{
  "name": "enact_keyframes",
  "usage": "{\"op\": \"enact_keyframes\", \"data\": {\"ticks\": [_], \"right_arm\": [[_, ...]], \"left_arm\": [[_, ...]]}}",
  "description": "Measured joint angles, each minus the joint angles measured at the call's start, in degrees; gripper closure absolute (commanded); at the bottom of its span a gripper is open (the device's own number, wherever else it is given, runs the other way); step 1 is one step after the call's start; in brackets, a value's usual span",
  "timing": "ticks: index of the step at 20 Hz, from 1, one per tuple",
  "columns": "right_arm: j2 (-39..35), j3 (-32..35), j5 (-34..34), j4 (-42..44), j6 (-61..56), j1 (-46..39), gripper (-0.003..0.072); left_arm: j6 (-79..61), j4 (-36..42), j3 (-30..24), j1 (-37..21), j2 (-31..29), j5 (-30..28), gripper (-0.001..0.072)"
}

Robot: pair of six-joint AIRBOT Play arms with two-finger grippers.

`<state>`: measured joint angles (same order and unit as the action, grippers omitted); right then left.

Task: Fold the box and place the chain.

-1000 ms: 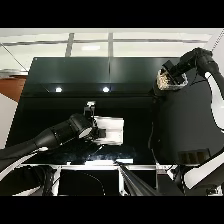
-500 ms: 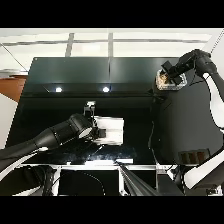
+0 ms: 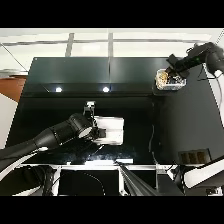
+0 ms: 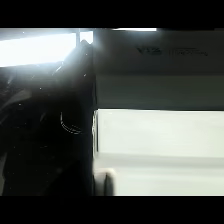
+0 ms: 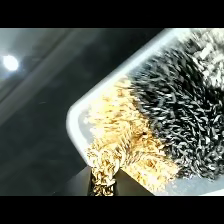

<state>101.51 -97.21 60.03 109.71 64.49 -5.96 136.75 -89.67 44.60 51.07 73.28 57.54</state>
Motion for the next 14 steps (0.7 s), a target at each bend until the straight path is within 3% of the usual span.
{"op": "enact_keyframes", "data": {"ticks": [6, 14], "right_arm": [[-12.57, -1.88, 0.17, 2.38, 12.52, -2.08, 0.0669], [-27.34, -14.47, 5.79, 7.85, 25.40, -2.36, 0.0669]], "left_arm": [[-0.22, 0.28, 0.00, 0.00, 0.00, 0.00, 0.0677], [-0.35, 0.42, 0.35, 0.00, 0.00, -0.02, 0.0677]]}}
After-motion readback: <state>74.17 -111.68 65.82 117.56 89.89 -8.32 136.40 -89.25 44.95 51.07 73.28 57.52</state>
